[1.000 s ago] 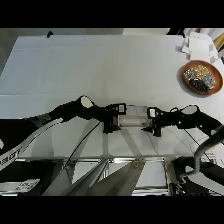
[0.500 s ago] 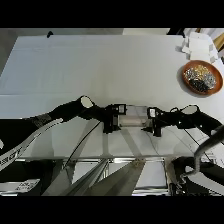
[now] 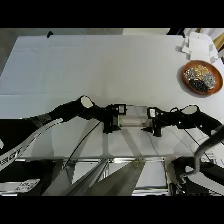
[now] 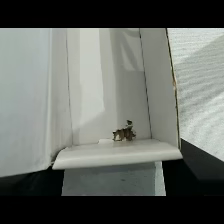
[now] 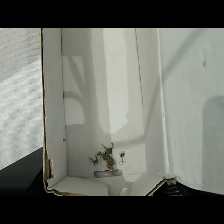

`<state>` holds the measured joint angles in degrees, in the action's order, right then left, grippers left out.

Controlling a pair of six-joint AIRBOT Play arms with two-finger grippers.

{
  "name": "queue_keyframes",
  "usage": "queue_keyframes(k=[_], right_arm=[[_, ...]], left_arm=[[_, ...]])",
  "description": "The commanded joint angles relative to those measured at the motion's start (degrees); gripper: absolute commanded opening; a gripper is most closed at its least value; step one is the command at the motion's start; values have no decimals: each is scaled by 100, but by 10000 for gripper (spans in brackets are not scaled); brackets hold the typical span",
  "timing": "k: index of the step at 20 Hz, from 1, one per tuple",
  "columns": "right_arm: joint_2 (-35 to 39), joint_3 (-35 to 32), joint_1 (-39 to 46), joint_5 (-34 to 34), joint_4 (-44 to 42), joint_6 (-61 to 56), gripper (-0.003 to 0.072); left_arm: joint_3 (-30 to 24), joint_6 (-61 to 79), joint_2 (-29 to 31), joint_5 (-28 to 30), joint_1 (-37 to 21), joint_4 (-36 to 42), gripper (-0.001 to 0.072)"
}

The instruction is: Fold the box and place the chain.

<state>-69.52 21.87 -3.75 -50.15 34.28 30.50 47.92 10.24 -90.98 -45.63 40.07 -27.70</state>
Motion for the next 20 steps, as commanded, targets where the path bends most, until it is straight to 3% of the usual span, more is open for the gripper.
queue_keyframes(k=[1, 20], right_arm=[[-2, 0, -7, 0, 0, 0, 294], [-2, 0, -7, -24, -17, 0, 294]], left_arm=[[-4, 0, -2, -4, 2, -4, 69], [-4, 0, -2, -4, 2, -4, 69]])
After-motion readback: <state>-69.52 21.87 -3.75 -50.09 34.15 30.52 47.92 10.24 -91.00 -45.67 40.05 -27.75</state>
